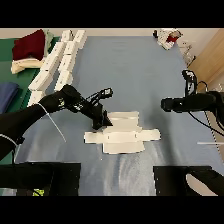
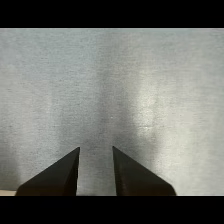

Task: Fold the box.

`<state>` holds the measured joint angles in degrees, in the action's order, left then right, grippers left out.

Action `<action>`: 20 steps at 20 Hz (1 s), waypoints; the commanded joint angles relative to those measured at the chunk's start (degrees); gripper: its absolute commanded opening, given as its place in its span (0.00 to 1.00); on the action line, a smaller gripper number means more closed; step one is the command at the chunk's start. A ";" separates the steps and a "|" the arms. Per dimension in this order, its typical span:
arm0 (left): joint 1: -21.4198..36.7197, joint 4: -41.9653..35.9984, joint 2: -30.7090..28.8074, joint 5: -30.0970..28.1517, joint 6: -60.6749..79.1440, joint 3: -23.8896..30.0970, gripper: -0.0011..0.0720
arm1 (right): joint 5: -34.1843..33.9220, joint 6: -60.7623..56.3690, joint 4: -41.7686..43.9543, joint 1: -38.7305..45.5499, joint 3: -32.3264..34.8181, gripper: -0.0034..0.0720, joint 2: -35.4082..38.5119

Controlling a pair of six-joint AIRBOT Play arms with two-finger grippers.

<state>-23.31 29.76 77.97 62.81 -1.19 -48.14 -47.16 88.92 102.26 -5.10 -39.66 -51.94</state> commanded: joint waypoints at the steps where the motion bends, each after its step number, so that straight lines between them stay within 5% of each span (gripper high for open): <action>1: -1.33 0.83 0.04 -0.28 -0.28 1.68 0.03 | -0.17 0.00 0.28 -0.02 0.04 0.47 -0.02; 14: -0.76 1.11 -0.13 1.20 -0.20 0.13 0.03 | -2.58 0.00 0.87 -0.02 0.04 0.47 -0.02; 17: -0.74 1.09 -0.09 0.90 -0.17 0.11 0.03 | -6.03 0.00 2.78 -0.02 0.02 0.39 -0.02; 18: -0.76 1.11 -0.07 0.44 -0.15 0.13 0.03 | -8.79 0.02 4.24 -0.02 -0.02 0.14 -0.02; 20: -0.76 1.07 -0.07 0.20 -0.15 0.11 0.03 | -14.93 1.44 7.52 -0.02 -0.02 0.05 0.02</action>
<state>-24.12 30.96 77.89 63.24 -1.37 -47.94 -54.92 88.99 105.86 -5.10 -39.66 -51.94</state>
